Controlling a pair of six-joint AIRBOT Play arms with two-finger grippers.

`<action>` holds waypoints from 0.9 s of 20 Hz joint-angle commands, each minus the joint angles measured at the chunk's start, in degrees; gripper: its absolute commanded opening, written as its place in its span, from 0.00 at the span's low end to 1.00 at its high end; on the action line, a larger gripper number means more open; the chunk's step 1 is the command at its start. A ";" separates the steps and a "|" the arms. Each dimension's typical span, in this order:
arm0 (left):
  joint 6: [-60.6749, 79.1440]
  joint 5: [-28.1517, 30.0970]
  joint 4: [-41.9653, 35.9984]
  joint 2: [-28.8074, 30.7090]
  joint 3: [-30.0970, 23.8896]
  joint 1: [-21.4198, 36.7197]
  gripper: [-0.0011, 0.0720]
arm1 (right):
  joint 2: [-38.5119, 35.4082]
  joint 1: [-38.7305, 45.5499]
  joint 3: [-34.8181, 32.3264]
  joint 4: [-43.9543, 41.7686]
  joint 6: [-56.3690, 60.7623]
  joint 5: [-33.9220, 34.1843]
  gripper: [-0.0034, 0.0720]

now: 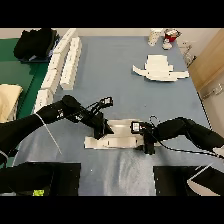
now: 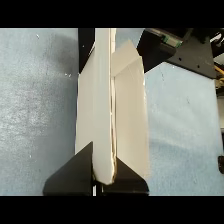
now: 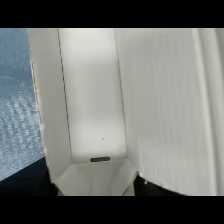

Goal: Fold the box.

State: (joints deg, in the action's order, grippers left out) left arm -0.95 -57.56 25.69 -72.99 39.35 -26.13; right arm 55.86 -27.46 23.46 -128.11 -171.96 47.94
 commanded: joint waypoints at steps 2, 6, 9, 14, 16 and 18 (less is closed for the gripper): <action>0.02 0.11 0.02 -0.02 0.00 0.04 0.03 | 1.25 -0.02 -0.57 0.09 0.02 -0.55 0.71; 0.02 0.11 0.00 -0.02 0.00 0.04 0.03 | 1.22 -0.02 -0.55 0.17 0.02 -0.72 0.72; 0.02 0.11 0.02 -0.02 0.00 0.04 0.03 | 1.22 -0.02 -0.55 0.15 0.02 -0.52 0.75; 0.02 0.11 0.00 -0.02 0.00 0.04 0.03 | 1.22 -0.02 -0.55 0.15 0.02 -0.57 0.82; 0.02 0.11 0.02 -0.02 -0.02 0.04 0.03 | 1.22 -0.02 -0.46 0.15 0.02 -0.57 0.82; 0.02 0.11 0.00 -0.02 0.00 0.04 0.03 | 1.20 -0.02 -0.46 0.17 0.02 -0.50 0.64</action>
